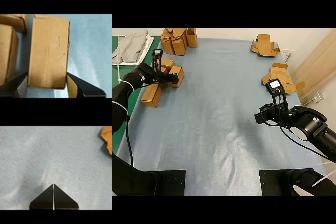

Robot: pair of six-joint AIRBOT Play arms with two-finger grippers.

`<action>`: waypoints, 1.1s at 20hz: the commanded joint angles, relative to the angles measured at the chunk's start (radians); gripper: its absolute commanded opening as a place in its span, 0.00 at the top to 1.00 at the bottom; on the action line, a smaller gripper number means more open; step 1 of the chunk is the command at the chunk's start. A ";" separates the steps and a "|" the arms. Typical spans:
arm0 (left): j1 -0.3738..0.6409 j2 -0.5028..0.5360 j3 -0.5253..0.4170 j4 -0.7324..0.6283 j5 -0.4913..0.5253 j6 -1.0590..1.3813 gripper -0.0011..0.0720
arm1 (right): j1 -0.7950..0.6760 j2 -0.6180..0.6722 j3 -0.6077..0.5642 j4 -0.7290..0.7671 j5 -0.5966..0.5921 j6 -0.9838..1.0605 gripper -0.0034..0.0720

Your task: Fold the box.

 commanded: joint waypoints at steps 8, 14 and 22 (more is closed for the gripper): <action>-0.001 0.126 0.122 0.046 -0.009 0.084 0.03 | 0.000 0.000 0.000 0.002 0.000 -0.001 0.95; -0.050 0.258 0.219 -0.011 -0.422 0.047 0.04 | -0.025 -0.015 0.048 0.107 -0.048 -0.006 0.95; -0.364 0.262 0.218 -0.220 -0.758 0.064 0.50 | -0.299 -0.400 0.525 0.958 0.196 -0.776 0.95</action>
